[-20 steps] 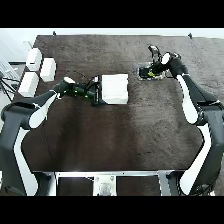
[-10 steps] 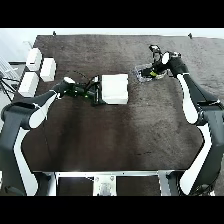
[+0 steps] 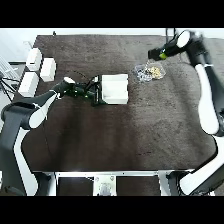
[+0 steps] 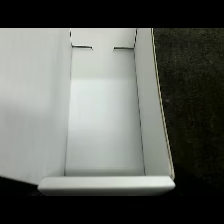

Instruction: Fold the box and place the chain.

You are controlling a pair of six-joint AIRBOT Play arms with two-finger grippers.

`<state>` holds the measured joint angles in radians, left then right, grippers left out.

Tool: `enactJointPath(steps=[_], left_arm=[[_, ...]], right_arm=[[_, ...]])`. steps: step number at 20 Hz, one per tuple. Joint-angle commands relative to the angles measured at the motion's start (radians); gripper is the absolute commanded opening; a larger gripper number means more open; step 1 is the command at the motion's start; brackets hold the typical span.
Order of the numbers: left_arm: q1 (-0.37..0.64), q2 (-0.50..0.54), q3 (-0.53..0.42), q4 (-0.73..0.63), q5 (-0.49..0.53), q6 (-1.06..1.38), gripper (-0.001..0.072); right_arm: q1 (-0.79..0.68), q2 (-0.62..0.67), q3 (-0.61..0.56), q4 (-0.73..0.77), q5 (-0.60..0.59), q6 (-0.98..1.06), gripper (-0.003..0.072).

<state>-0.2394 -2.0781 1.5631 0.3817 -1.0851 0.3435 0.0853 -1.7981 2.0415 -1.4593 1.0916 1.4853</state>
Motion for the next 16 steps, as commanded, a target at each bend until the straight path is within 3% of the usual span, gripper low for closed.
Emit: enactJointPath(steps=[1, 7, 16], left_arm=[[0.0, 0.0, 0.0, 0.0, 0.0, 0.0, 0.0356], [0.0, 0.0, 0.0, 0.0, 0.0, 0.0, 0.0357], [0.0, 0.0, 0.0, 0.0, 0.0, 0.0, 0.0357]], right_arm=[[0.031, 0.168, 0.001, -0.001, 0.06, -0.021, 0.0009], [0.158, 0.364, -0.002, -0.087, 0.208, -0.032, 0.0009], [0.385, 0.394, -0.039, -0.094, 0.317, -0.027, 0.0009]])
